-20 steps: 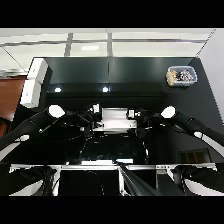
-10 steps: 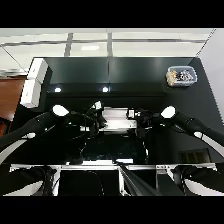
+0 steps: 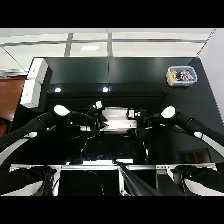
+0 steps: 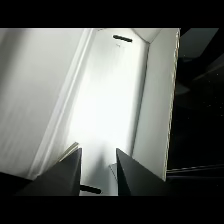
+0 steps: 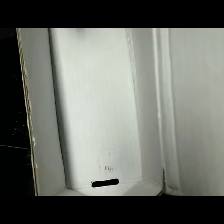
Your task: Fold the box and place the chain.
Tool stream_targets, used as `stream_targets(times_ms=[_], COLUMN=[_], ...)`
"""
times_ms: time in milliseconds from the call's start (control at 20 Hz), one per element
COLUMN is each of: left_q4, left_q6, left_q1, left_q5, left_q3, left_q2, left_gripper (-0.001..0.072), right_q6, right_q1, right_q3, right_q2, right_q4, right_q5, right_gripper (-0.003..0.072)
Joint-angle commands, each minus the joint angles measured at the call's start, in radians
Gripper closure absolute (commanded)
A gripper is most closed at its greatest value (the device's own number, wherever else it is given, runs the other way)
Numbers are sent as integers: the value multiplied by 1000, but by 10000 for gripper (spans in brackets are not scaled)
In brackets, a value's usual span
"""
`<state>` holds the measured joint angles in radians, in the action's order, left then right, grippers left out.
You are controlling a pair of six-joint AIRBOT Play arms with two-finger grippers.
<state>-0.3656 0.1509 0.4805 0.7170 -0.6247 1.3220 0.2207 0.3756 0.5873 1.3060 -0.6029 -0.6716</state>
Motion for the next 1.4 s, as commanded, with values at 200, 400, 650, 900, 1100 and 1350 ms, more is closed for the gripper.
stream_targets(times_ms=[200, 400, 650, 900, 1100, 1350], left_q4=[-32, -203, -549, -507, -252, -203], left_q6=[-6, -453, -953, -1369, -1246, -1227], left_q1=[-1, -61, -269, -592, -742, -655], left_q5=[10, 25, 118, 359, 460, 356], left_q3=[-8, -26, -24, 37, 103, 78], left_q2=[-23, -128, -300, -231, -80, 75], left_gripper=[682, 684, 685, 684, 686, 687], right_q6=[0, -1, 0, 0, 0, 0], right_q1=[0, 0, 0, 0, 0, 0], right_q3=[0, 0, 0, 0, 0, 0], right_q2=[0, 0, 0, 0, 0, 0], right_q4=[0, 0, 0, 0, 0, 0], right_q5=[0, 0, 0, 0, 0, 0], right_gripper=[519, 519, 519, 519, 519, 519])
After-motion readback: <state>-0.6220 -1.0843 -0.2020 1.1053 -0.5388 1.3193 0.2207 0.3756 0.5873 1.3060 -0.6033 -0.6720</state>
